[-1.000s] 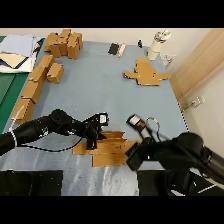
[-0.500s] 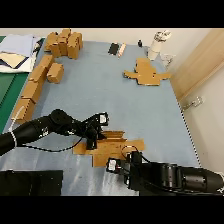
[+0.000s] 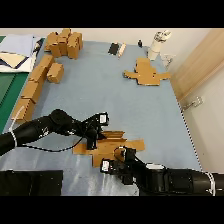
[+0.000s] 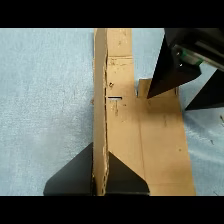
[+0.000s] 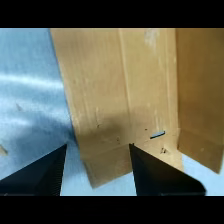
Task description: Fold the box.
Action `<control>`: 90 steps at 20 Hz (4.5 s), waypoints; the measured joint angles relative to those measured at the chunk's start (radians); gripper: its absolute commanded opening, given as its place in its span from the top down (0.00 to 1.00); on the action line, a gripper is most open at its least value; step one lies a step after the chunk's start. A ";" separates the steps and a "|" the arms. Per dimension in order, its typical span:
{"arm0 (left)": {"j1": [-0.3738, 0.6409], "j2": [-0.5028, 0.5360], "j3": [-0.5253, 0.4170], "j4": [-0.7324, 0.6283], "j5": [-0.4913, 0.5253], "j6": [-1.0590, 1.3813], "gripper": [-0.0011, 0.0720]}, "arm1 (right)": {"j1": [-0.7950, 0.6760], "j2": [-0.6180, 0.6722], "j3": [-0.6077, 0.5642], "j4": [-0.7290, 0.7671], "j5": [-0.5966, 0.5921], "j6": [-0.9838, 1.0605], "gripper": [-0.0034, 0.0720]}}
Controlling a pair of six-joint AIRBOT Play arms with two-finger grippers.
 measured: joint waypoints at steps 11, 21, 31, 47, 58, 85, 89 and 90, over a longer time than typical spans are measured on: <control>0.000 0.000 0.000 0.000 0.000 0.000 0.97 | -0.001 -0.008 0.029 -0.170 -0.017 0.233 0.00; 0.000 0.000 0.000 0.000 0.000 0.000 0.97 | -0.107 0.152 0.005 -0.159 -0.034 0.160 0.00; 0.000 0.000 0.000 0.000 0.001 0.000 0.97 | -0.474 0.213 -0.049 0.174 0.249 -0.450 0.00; 0.000 0.000 0.000 0.000 0.000 0.000 0.97 | -0.901 -0.071 0.047 1.087 0.039 -1.569 0.01; 0.000 0.000 0.000 0.000 0.000 0.000 0.97 | -0.904 -0.121 0.049 1.072 0.014 -1.590 0.03; 0.000 0.000 0.000 0.000 0.000 0.000 0.97 | -0.905 -0.174 0.052 1.085 0.009 -1.609 0.29; 0.000 0.000 0.000 0.000 0.000 0.000 0.97 | -0.904 -0.174 0.052 1.085 0.009 -1.609 0.29; 0.000 0.000 0.000 0.000 0.000 0.000 0.97 | -0.904 -0.174 0.052 1.084 0.009 -1.609 0.29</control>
